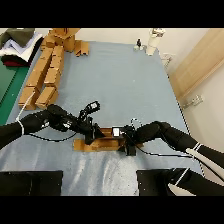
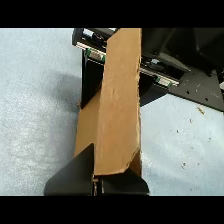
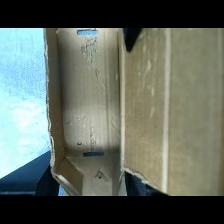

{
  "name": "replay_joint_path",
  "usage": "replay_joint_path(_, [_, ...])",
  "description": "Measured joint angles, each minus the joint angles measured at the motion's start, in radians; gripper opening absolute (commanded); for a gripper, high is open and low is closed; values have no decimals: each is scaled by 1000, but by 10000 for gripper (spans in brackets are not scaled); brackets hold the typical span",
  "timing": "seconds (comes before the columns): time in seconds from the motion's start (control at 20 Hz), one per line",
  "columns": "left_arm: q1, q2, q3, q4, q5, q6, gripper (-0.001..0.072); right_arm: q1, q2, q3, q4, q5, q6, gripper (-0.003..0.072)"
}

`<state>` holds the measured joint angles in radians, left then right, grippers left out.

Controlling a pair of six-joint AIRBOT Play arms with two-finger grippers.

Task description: Fold the box.

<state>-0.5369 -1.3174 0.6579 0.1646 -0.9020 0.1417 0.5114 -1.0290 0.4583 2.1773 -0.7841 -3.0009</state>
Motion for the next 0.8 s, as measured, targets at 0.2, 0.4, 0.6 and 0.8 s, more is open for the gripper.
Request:
replay_joint_path(0.2, [1,0,0,-16,-13,-3,12,0,0,0,0,0,0,417])
replay_joint_path(0.4, [1,0,1,-56,-25,-8,488,0,-1,0,4,2,-1,417])
replay_joint_path(0.6, [14,6,1,-28,-20,-42,488,0,-1,0,3,2,-2,417])
replay_joint_path(0.8, [78,63,1,77,-19,-157,488,0,-1,0,2,-2,-1,417])
